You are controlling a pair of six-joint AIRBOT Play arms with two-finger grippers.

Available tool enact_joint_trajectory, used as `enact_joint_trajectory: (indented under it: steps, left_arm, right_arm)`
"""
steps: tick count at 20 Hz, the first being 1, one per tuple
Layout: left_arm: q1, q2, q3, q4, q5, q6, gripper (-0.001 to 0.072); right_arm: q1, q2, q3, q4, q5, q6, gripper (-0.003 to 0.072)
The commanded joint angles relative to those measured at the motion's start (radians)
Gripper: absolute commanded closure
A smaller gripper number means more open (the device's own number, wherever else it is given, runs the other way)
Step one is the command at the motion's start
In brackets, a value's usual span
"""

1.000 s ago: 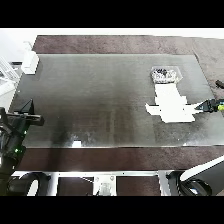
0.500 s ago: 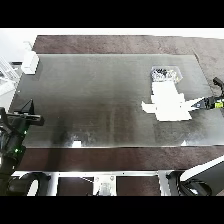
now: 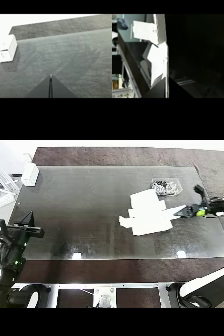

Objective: Fold the box and place the chain.

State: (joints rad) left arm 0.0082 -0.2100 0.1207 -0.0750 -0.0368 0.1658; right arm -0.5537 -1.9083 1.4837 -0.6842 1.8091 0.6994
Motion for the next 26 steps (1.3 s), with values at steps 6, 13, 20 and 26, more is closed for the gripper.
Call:
enact_joint_trajectory:
  steps: [6,13,20,26]
  left_arm:
    - [0.001,0.001,0.000,0.000,0.000,0.000,0.0687]
    - [0.001,0.001,0.000,0.000,0.000,0.000,0.0687]
    - [0.001,0.001,0.010,0.000,-0.007,0.000,0.0686]
    - [0.001,0.001,0.010,0.000,-0.016,0.000,0.0686]
  right_arm:
    - [0.398,0.295,-0.331,0.281,-0.438,0.002,0.0680]
    - [0.594,0.260,-0.306,0.219,-0.756,0.090,0.0680]
    - [0.602,0.210,-0.291,0.223,-0.907,0.094,0.0680]
    - [0.604,0.157,-0.236,0.208,-0.897,0.093,0.0680]
